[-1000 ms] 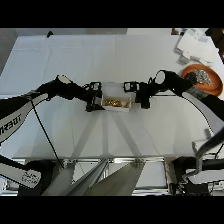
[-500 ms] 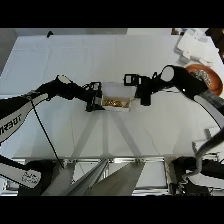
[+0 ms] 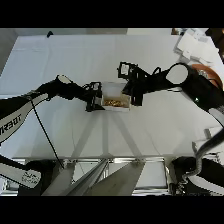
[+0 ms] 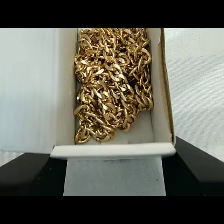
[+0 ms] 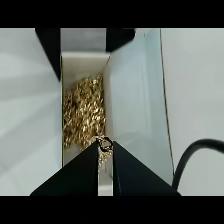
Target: Fold the box and place the chain.
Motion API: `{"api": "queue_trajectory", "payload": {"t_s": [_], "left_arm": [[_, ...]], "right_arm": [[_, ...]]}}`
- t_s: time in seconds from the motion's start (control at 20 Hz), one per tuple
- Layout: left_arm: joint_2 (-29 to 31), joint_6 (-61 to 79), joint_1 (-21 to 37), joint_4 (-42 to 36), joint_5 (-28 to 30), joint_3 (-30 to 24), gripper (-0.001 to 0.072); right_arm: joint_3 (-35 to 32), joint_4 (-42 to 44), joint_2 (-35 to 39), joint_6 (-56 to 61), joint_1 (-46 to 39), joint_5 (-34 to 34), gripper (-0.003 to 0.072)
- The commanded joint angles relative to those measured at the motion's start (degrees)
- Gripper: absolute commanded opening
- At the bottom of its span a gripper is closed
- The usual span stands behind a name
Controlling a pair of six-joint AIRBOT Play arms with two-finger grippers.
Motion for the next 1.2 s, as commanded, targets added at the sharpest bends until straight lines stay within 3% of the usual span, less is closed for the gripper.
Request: {"api": "queue_trajectory", "payload": {"t_s": [0.0,0.25,0.3,0.4,0.6,0.8,1.0,1.15], "left_arm": [[0.00,0.00,-0.02,0.02,0.02,0.00,0.0278],[0.00,0.00,-0.02,0.02,0.02,0.00,0.0278],[0.00,0.00,-0.02,0.02,0.02,0.00,0.0278],[0.00,0.00,-0.02,0.02,0.02,0.00,0.0278],[0.00,0.00,-0.02,0.02,0.02,0.00,0.0278],[0.00,0.00,-0.02,0.02,0.02,0.02,0.0278],[0.00,0.00,-0.02,0.02,0.02,0.00,0.0278],[0.00,0.00,-0.02,0.02,0.02,0.00,0.0278]], "right_arm": [[0.07,1.42,-0.92,2.71,2.56,-8.07,0.0009],[0.07,0.48,-3.10,4.68,2.64,-8.66,0.0012],[0.07,0.52,-2.93,4.63,2.64,-8.09,0.0084],[0.09,0.52,-2.05,4.61,2.64,-6.49,0.0329],[3.43,0.57,-1.40,7.34,1.20,1.51,0.0334],[13.14,0.72,-4.42,16.83,-3.37,6.62,0.0290],[21.46,0.79,-14.38,33.70,-9.16,9.03,0.0284],[22.14,2.16,-22.84,37.99,-10.80,19.39,0.0264]]}}
